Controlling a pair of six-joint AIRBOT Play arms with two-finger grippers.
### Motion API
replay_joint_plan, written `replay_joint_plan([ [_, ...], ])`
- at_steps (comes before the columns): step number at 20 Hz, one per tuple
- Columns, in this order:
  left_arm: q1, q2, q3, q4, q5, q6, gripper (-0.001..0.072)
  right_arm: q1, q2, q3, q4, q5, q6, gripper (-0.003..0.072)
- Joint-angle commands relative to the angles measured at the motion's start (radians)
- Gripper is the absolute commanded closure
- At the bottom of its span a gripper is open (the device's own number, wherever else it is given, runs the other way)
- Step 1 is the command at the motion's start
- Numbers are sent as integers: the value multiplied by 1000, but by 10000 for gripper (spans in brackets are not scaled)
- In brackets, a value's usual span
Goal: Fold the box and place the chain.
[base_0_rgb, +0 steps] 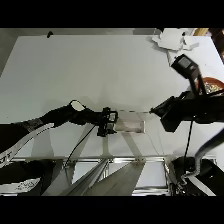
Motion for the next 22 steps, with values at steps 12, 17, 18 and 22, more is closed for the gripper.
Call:
replay_joint_plan([
  [12,0,0,0,0,0,0,395,275,-45,-217,17,-369,42,671],
  [17,0,0,0,0,0,0,395,275,-152,-217,20,-384,40,671],
  [18,0,0,0,0,0,0,395,275,-172,-217,20,-390,39,671],
  [22,0,0,0,0,0,0,395,275,-240,-217,19,-431,39,671],
])
